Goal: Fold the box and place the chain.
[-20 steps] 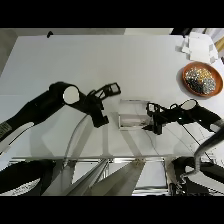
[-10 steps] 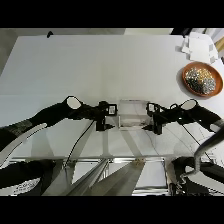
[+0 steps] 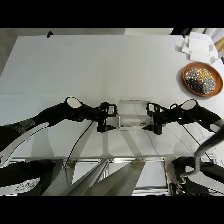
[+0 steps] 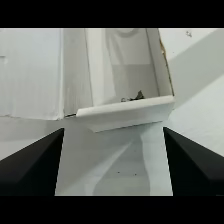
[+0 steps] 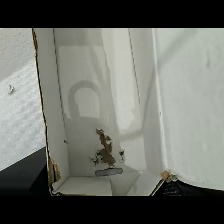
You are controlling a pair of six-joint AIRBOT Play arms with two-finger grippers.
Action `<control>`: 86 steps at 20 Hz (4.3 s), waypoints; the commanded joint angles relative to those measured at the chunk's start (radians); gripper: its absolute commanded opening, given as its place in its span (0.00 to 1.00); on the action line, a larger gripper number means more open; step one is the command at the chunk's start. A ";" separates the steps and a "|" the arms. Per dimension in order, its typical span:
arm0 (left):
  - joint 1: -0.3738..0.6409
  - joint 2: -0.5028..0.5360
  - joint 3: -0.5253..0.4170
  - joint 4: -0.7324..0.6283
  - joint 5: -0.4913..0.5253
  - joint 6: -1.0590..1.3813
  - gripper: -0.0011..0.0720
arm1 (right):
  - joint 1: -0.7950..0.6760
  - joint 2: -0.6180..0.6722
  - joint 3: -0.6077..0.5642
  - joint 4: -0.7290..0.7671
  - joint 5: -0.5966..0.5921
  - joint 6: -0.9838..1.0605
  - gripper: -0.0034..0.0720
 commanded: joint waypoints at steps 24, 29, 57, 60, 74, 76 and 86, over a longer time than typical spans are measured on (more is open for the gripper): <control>-0.079 -0.075 -0.003 -0.111 0.099 -0.014 0.97 | 0.000 0.001 0.001 0.000 0.000 0.000 0.54; -0.089 -0.075 -0.003 -0.119 0.114 0.008 0.96 | 0.000 0.001 0.001 0.000 0.000 0.000 0.54; -0.091 -0.074 -0.003 -0.119 0.123 0.005 0.11 | 0.000 0.001 0.001 0.000 0.000 0.000 0.54; -0.091 -0.074 -0.003 -0.119 0.122 0.005 0.11 | 0.000 0.001 0.001 -0.001 0.003 0.002 0.54; -0.091 -0.074 -0.003 -0.119 0.121 0.005 0.11 | -0.002 0.187 0.003 -0.286 0.071 0.365 0.91; -0.091 -0.074 -0.003 -0.119 0.121 0.005 0.11 | -0.002 0.247 0.003 -0.327 0.095 0.418 0.90; -0.091 -0.074 -0.003 -0.119 0.120 0.005 0.11 | -0.001 0.460 0.003 0.048 0.185 0.512 0.06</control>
